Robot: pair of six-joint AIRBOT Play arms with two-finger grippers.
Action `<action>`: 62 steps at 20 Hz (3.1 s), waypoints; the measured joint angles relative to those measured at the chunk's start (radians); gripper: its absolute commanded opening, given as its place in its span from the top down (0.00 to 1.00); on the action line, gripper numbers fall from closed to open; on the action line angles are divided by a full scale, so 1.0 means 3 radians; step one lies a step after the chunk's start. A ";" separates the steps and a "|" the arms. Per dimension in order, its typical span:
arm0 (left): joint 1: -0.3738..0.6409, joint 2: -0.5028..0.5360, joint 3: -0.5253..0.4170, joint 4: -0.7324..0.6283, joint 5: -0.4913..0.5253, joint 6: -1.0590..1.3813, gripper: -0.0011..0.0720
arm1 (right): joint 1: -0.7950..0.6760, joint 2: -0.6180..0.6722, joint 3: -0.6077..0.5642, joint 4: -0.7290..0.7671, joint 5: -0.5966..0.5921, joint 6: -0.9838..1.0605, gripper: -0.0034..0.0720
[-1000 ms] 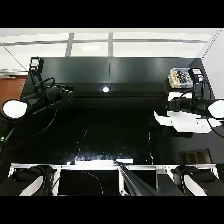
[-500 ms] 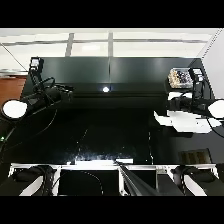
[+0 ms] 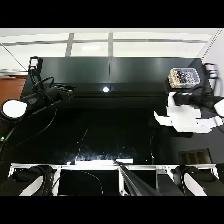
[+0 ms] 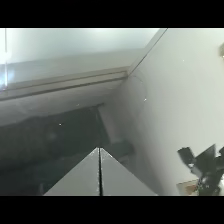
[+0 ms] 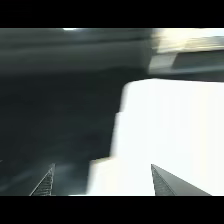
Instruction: Fold the box and place the chain.
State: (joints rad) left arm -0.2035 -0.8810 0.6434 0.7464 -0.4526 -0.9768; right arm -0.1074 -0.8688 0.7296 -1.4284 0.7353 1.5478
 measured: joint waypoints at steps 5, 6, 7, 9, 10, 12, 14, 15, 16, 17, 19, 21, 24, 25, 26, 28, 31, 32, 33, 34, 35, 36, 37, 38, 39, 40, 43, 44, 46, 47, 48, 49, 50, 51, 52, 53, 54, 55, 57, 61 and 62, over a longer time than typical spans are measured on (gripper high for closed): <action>-0.0006 -0.0011 0.0000 -0.0135 0.0058 -0.0009 0.01 | -0.1579 -0.0340 0.0245 -0.0403 -0.0032 0.0364 0.01; -0.0006 -0.0017 0.0000 -0.0145 0.0065 -0.0008 0.01 | -0.1918 -0.0486 0.0298 -0.0216 0.0032 0.0263 0.01; -0.0006 -0.0022 0.0000 -0.0146 0.0066 -0.0005 0.01 | -0.2206 -0.0643 0.0359 0.0052 0.0145 0.0047 0.01; -0.0006 -0.0024 0.0000 -0.0151 0.0078 0.0003 0.01 | -0.2696 -0.1034 0.0543 0.0671 0.0492 -0.0490 0.01; -0.0006 -0.0025 0.0000 -0.0151 0.0078 0.0003 0.01 | -0.2884 -0.1263 0.0664 0.0937 0.0732 -0.0730 0.01; -0.0006 -0.0025 0.0000 -0.0160 0.0079 0.0003 0.01 | -0.3112 -0.1718 0.0931 0.1340 0.1269 -0.1106 0.01; -0.0006 -0.0025 0.0000 -0.0160 0.0081 0.0003 0.01 | -0.3197 -0.2138 0.1198 0.1565 0.1765 -0.1371 0.01; -0.0006 -0.0025 0.0000 -0.0161 0.0081 0.0003 0.01 | -0.3198 -0.2314 0.1314 0.1630 0.1946 -0.1465 0.01; -0.0006 -0.0025 0.0000 -0.0163 0.0081 0.0003 0.01 | -0.3174 -0.2477 0.1432 0.1696 0.2115 -0.1560 0.02; -0.0006 -0.0025 0.0000 -0.0163 0.0084 0.0003 0.01 | -0.3133 -0.2623 0.1539 0.1747 0.2262 -0.1642 0.02; -0.0006 -0.0027 0.0000 -0.0164 0.0085 0.0003 0.01 | -0.3035 -0.2823 0.1682 0.1757 0.2497 -0.1754 0.13; -0.0006 -0.0027 0.0000 -0.0164 0.0085 0.0003 0.01 | -0.2939 -0.2940 0.1768 0.1733 0.2644 -0.1857 0.56; -0.0006 -0.0027 0.0000 -0.0164 0.0086 0.0003 0.01 | -0.2847 -0.3020 0.1823 0.1723 0.2828 -0.1951 0.88; -0.0006 -0.0027 0.0000 -0.0164 0.0086 0.0003 0.01 | -0.2827 -0.3029 0.1831 0.1738 0.2903 -0.1972 0.89; -0.0006 -0.0027 0.0000 -0.0165 0.0086 0.0001 0.01 | -0.2801 -0.3020 0.1832 0.1760 0.2974 -0.1986 0.89; -0.0006 -0.0027 0.0000 -0.0164 0.0085 0.0003 0.02 | -0.2725 -0.2927 0.1770 0.1836 0.3079 -0.2032 0.89; -0.0008 -0.0027 0.0000 -0.0170 0.0081 0.0001 0.04 | -0.2522 -0.2627 0.1497 0.1935 0.3062 -0.2135 0.89; -0.0011 -0.0028 0.0000 -0.0172 0.0078 0.0003 0.04 | -0.2435 -0.2494 0.1354 0.1998 0.2983 -0.2181 0.89; -0.0015 -0.0032 0.0000 -0.0173 0.0076 0.0003 0.04 | -0.2324 -0.2335 0.1156 0.2080 0.2866 -0.2228 0.90; -0.0022 -0.0037 0.0000 -0.0173 0.0069 0.0003 0.04 | -0.2192 -0.2146 0.0935 0.2204 0.2735 -0.2302 0.90; -0.0029 -0.0042 0.0000 -0.0174 0.0062 0.0001 0.04 | -0.2050 -0.1960 0.0716 0.2345 0.2597 -0.2377 0.90; -0.0042 -0.0047 0.0000 -0.0174 0.0042 0.0003 0.04 | -0.1898 -0.1755 0.0488 0.2482 0.2453 -0.2458 0.90; -0.0058 -0.0050 0.0000 -0.0174 0.0017 0.0001 0.04 | -0.1724 -0.1517 0.0254 0.2636 0.2284 -0.2538 0.89; -0.0083 -0.0056 0.0000 -0.0174 -0.0024 0.0001 0.04 | -0.1560 -0.1291 0.0048 0.2773 0.2145 -0.2608 0.89; -0.0111 -0.0065 0.0000 -0.0175 -0.0055 0.0003 0.04 | -0.1382 -0.1039 -0.0163 0.2902 0.2009 -0.2672 0.90; -0.0141 -0.0081 0.0000 -0.0174 -0.0108 0.0001 0.04 | -0.1219 -0.0807 -0.0346 0.2991 0.1890 -0.2721 0.90; -0.0240 -0.0201 0.0000 -0.0175 -0.0292 -0.0163 0.04 | -0.0704 -0.0149 -0.0853 0.3154 0.1568 -0.2859 0.89; -0.0263 -0.0277 0.0000 -0.0183 -0.0376 -0.0287 0.04 | -0.0547 0.0005 -0.0977 0.3180 0.1455 -0.2884 0.90; -0.0292 -0.0491 0.0000 -0.0233 -0.0629 -0.0467 0.04 | -0.0247 0.0211 -0.1164 0.3211 0.1237 -0.2913 0.89; -0.0298 -0.0615 0.0000 -0.0340 -0.0768 -0.0453 0.04 | -0.0109 0.0276 -0.1225 0.3237 0.1124 -0.2920 0.90; -0.0298 -0.0741 0.0000 -0.0481 -0.0898 -0.0354 0.04 | 0.0009 0.0323 -0.1268 0.3250 0.1019 -0.2926 0.90; -0.0285 -0.0877 0.0000 -0.0651 -0.1040 -0.0203 0.04 | 0.0103 0.0354 -0.1296 0.3258 0.0941 -0.2926 0.90; -0.0272 -0.1006 0.0003 -0.0841 -0.1148 -0.0045 0.04 | 0.0184 0.0378 -0.1317 0.3259 0.0872 -0.2923 0.90; -0.0254 -0.1141 0.0004 -0.1003 -0.1264 0.0141 0.04 | 0.0242 0.0394 -0.1334 0.3265 0.0820 -0.2916 0.90; -0.0244 -0.1258 0.0014 -0.1169 -0.1350 0.0329 0.04 | 0.0286 0.0406 -0.1344 0.3268 0.0786 -0.2903 0.90; -0.0244 -0.1371 0.0034 -0.1315 -0.1431 0.0538 0.04 | 0.0319 0.0415 -0.1354 0.3271 0.0765 -0.2881 0.89; -0.0256 -0.1471 0.0065 -0.1409 -0.1494 0.0704 0.04 | 0.0343 0.0421 -0.1361 0.3272 0.0754 -0.2848 0.89; -0.0276 -0.1581 0.0108 -0.1481 -0.1527 0.0844 0.04 | 0.0359 0.0426 -0.1364 0.3272 0.0744 -0.2822 0.90; -0.0319 -0.1803 0.0211 -0.1545 -0.1682 0.1059 0.04 | 0.0381 0.0434 -0.1371 0.3277 0.0743 -0.2790 0.89; -0.0364 -0.2244 0.0490 -0.1665 -0.2179 0.1472 0.08 | 0.0398 0.0435 -0.1373 0.3274 0.0736 -0.2750 0.89; -0.0367 -0.2336 0.0563 -0.1675 -0.2307 0.1539 0.17 | 0.0399 0.0435 -0.1373 0.3273 0.0736 -0.2738 0.89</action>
State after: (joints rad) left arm -0.3138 -1.5818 0.8124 0.2440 -1.1446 -0.5152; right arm 0.0124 -0.7383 0.3176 -0.4465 0.9562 0.7265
